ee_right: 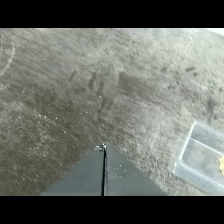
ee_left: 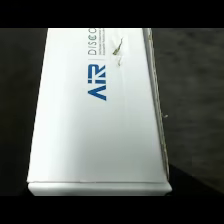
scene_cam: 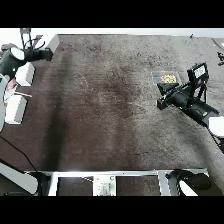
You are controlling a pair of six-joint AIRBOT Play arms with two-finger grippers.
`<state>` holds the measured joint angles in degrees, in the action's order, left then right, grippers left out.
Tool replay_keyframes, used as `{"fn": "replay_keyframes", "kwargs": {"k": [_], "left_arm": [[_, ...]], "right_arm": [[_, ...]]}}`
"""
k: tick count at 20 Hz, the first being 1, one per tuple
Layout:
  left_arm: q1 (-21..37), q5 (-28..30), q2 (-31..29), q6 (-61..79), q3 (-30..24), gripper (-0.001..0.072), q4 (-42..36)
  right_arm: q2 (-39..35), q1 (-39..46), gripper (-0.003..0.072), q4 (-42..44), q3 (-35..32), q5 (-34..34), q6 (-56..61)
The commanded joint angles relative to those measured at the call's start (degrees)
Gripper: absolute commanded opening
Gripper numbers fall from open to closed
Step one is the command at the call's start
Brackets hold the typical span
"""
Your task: Fold the box and place the chain.
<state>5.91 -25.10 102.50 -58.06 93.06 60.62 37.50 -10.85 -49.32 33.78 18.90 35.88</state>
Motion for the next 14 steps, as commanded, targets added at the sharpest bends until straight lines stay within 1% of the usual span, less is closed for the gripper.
{"fn": "replay_keyframes", "kwargs": {"k": [1, 3, 6, 9, 12, 14], "left_arm": [[2.75, 8.31, -1.22, -6.56, -10.84, 0.0006, 2.21], [3.78, 10.38, -1.18, -6.34, -14.95, 0.0006, 2.36], [3.85, 16.74, -1.01, -6.47, -19.80, 0.0006, 2.12], [3.85, 17.07, 0.83, -6.29, -20.57, 0.0007, 1.99], [3.85, 18.10, 1.27, -5.64, -20.57, 0.0007, 2.03], [3.85, 18.03, 1.64, -2.75, -20.57, 0.0011, 2.01]], "right_arm": [[-0.04, -0.02, 0.0014, -0.20, -2.45, -3.45, 0.00], [-0.04, -0.02, 0.0014, -0.17, -3.21, -4.85, 0.02], [-0.02, -0.02, 0.0014, -0.17, -3.23, -6.19, 0.00], [-0.02, -0.02, 0.0014, -0.17, -3.23, -7.48, 0.00], [-0.02, -0.02, 0.0014, -0.15, -3.26, -7.76, 0.02], [-0.02, -0.02, 0.0014, -0.15, -3.23, -7.76, 0.02]]}}
